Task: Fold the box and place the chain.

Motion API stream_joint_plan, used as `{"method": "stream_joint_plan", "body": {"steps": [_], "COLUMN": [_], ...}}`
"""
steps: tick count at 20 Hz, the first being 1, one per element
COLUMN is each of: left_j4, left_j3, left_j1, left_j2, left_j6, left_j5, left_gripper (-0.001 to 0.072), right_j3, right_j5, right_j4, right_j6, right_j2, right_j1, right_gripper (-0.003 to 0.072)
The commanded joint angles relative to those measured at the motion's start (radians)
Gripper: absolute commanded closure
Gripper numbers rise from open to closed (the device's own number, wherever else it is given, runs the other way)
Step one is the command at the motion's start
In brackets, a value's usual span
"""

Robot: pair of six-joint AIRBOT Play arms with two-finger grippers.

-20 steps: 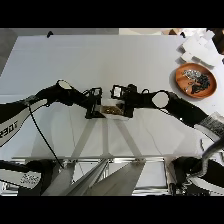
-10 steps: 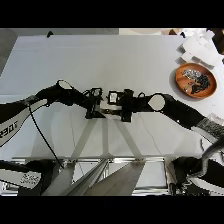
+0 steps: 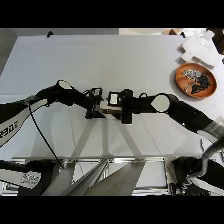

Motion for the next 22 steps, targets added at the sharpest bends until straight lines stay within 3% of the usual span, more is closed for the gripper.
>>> {"method": "stream_joint_plan", "body": {"steps": [1, 4, 6, 10, 14, 18, 22], "left_j4": [0.000, 0.000, 0.001, 0.000, 0.000, 0.000, 0.000], "left_j3": [0.000, 0.000, 0.000, 0.000, 0.000, 0.000, 0.000], "left_j1": [0.000, 0.000, 0.000, 0.000, 0.000, 0.000, 0.000], "left_j2": [0.000, 0.000, 0.000, 0.000, 0.000, 0.000, 0.000], "left_j6": [0.000, 0.000, 0.000, 0.000, 0.000, 0.000, 0.000], "left_j5": [0.000, 0.000, 0.000, 0.000, 0.000, 0.001, 0.000], "left_gripper": [0.0432, 0.0432, 0.0432, 0.0432, 0.0432, 0.0432, 0.0432], "right_j3": [0.029, 0.059, 0.061, 0.061, 0.061, 0.061, 0.061], "right_j5": [0.012, 0.016, 0.036, 0.167, 0.187, 0.196, 0.294], "right_j4": [0.051, 0.158, 0.216, 0.224, 0.222, 0.209, 0.205], "right_j6": [0.029, 0.046, 0.051, 0.053, 0.052, 0.048, 0.041], "right_j2": [0.045, 0.030, 0.004, -0.092, -0.171, -0.186, -0.151], "right_j1": [-0.017, -0.076, -0.111, -0.132, -0.132, -0.132, -0.126], "right_gripper": [0.0108, 0.0113, 0.0182, 0.0180, 0.0180, 0.0229, 0.0198]}}
